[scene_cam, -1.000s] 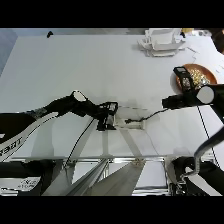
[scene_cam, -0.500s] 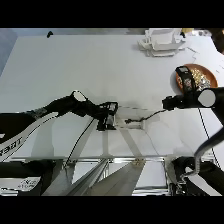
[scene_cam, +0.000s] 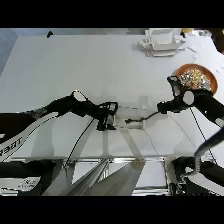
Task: Fold the box and place the chain.
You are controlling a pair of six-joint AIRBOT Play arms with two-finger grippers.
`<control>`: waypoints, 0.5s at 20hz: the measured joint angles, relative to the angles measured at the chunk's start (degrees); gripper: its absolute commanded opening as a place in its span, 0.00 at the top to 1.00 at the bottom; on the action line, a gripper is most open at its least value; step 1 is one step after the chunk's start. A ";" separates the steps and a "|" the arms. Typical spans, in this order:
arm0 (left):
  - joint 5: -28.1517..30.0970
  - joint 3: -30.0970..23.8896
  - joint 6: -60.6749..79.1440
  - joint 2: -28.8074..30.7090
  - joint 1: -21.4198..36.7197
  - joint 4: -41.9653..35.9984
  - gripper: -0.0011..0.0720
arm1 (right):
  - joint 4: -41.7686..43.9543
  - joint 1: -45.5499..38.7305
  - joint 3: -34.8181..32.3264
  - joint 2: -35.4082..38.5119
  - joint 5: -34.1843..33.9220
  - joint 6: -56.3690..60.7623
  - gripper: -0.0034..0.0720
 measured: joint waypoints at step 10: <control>0.00 0.00 0.00 0.00 0.00 0.00 0.87 | 0.24 0.07 0.02 -3.54 -0.85 1.42 0.93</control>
